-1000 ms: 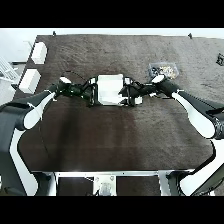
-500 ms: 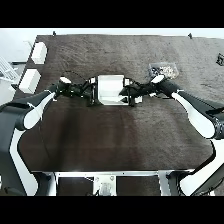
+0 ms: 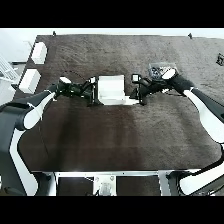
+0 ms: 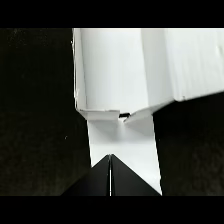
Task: Fold the box and place the chain.
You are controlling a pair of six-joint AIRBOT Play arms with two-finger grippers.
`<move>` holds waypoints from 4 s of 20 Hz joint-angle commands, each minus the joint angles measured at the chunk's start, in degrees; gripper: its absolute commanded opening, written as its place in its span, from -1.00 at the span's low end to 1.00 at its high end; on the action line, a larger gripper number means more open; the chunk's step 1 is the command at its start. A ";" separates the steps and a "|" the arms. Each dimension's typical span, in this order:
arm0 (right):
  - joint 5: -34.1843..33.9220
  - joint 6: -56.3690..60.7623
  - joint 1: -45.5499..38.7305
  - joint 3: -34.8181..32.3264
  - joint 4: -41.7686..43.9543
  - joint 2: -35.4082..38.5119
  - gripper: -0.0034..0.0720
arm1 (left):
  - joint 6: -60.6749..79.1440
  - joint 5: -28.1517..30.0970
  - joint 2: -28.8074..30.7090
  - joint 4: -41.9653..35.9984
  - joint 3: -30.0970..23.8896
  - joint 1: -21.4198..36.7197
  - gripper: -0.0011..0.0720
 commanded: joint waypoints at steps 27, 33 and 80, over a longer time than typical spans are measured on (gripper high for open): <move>2.27 50.47 -2.75 0.46 10.16 -7.50 -0.88 | 0.15 -0.07 0.00 0.17 0.00 0.02 0.28; 2.89 53.66 -1.92 6.51 10.14 -7.23 -0.88 | 0.15 -0.09 0.00 0.17 0.00 0.02 0.28; -0.02 102.29 15.30 16.68 -27.45 -7.13 0.27 | 0.13 -0.13 0.00 0.17 0.00 0.02 0.28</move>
